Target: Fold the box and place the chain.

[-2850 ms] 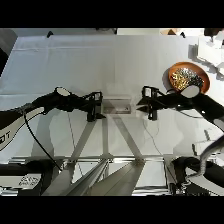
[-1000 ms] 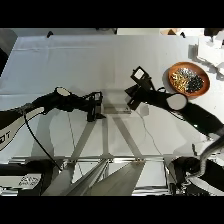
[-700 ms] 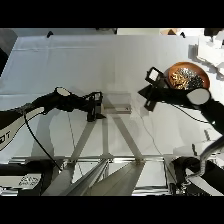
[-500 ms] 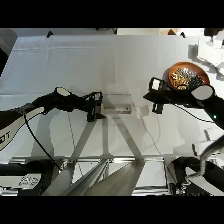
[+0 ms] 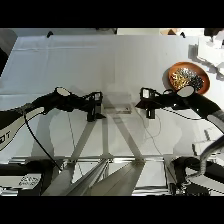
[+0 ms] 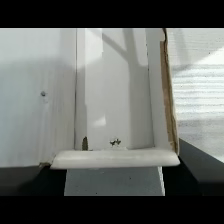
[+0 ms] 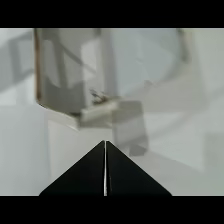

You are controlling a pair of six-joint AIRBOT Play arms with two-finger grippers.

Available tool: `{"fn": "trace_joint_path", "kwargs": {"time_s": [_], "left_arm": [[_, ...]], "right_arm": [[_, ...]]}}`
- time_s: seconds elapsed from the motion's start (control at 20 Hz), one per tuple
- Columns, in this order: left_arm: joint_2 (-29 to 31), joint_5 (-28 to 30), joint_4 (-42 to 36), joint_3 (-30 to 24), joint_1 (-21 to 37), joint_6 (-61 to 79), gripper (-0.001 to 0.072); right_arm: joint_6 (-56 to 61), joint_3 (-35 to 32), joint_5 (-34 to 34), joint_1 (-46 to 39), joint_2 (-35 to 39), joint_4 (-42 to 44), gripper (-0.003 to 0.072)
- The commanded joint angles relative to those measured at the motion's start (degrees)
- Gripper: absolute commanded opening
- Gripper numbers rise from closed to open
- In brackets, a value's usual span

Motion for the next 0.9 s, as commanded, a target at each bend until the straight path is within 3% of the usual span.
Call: {"fn": "trace_joint_path", "kwargs": {"time_s": [0.0, 0.65, 0.75, 0.85], "left_arm": [[0.0, 0.02, 0.0, -0.02, 0.0, 0.02, 0.021], [0.0, 0.02, 0.0, -0.02, 0.0, 0.02, 0.021], [0.0, 0.02, 0.0, -0.02, 0.0, 0.02, 0.021], [0.0, 0.02, -0.02, -0.02, 0.0, 0.02, 0.021]], "right_arm": [[-0.68, 0.0, 0.33, 1.64, -1.42, 1.29, 0.0009], [-0.7, 0.0, 0.24, 3.5, -2.99, 8.39, 0.0018], [-0.74, 0.0, 0.13, 3.5, -2.99, 10.62, 0.015], [-0.9, 0.0, -0.07, 3.5, -2.99, 11.45, 0.0179]]}}
